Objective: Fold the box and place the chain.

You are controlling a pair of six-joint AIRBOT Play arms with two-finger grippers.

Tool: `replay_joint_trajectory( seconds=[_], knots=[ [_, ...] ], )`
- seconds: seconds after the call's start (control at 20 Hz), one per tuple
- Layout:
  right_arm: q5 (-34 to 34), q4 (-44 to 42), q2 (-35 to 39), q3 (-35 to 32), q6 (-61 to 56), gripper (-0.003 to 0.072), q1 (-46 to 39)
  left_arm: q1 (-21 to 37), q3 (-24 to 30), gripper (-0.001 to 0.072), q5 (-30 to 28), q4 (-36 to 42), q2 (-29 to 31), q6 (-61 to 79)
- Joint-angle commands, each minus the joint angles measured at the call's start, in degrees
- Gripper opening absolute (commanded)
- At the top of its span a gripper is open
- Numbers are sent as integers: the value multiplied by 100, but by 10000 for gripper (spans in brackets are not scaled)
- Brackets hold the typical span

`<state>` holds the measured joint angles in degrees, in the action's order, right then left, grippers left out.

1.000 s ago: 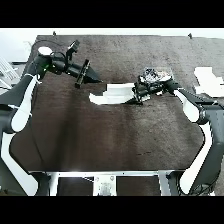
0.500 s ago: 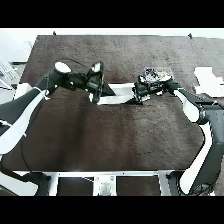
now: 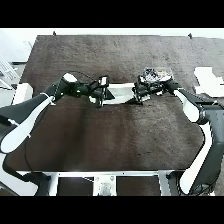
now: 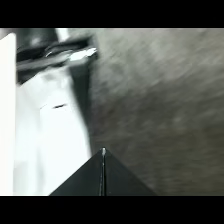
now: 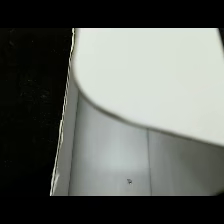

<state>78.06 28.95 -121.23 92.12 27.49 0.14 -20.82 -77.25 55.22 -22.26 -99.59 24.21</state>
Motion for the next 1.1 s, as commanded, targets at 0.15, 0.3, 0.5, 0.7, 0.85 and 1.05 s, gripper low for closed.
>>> replay_joint_trajectory(
  seconds=[0.15,0.3,0.5,0.7,0.85,1.05],
  knots=[
    [2,0,-2,2,0,587,7,234,-1049,16,-245,33,-754,-42],
    [2,0,-2,2,0,588,7,317,-1399,15,-382,37,-920,-98],
    [2,0,-2,2,0,587,7,330,-1672,16,-509,83,-1154,-138],
    [2,0,-2,2,0,587,7,330,-1790,15,-590,192,-1392,-166],
    [2,0,-2,2,0,587,7,330,-1788,15,-772,236,-1478,-166],
    [2,0,-2,2,0,587,7,330,-1790,16,-776,339,-1606,-166]
  ],
)
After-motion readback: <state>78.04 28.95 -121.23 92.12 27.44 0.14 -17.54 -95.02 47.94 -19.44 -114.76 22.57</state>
